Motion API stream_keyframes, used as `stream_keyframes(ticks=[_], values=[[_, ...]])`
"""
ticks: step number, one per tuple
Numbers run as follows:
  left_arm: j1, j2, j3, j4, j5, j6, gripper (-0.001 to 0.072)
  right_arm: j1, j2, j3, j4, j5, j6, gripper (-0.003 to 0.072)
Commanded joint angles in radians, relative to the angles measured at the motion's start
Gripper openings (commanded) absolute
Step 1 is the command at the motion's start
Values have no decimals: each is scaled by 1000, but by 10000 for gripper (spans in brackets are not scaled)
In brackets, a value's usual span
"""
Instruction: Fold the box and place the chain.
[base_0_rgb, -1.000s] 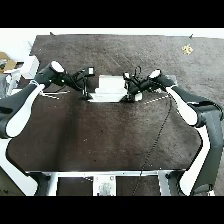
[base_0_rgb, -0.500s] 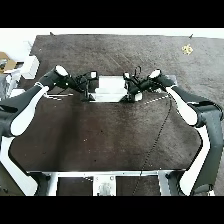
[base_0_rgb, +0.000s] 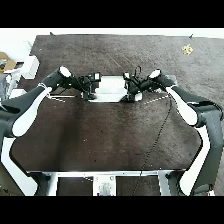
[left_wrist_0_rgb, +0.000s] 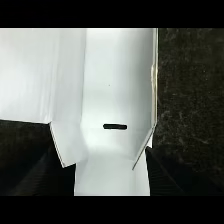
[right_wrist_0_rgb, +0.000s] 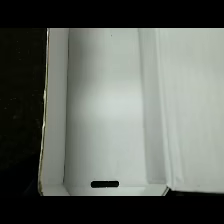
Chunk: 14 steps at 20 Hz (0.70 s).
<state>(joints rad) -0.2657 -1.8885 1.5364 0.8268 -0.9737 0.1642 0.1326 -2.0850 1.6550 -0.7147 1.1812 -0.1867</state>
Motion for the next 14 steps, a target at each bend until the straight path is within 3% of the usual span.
stream_keyframes(ticks=[1,3,4,8,10,14], values=[[-2,0,0,3,13,2,567,1,1,0,0,0,0,508],[-2,-1,0,3,19,2,505,1,1,0,0,0,0,508],[-2,-1,0,3,24,2,411,1,1,0,0,0,0,509],[-2,-1,0,-27,27,2,400,1,1,0,0,0,0,509],[-2,-2,0,-51,24,2,349,1,1,0,0,0,0,508],[-2,-17,0,-65,-7,2,349,1,1,0,0,0,0,508]])
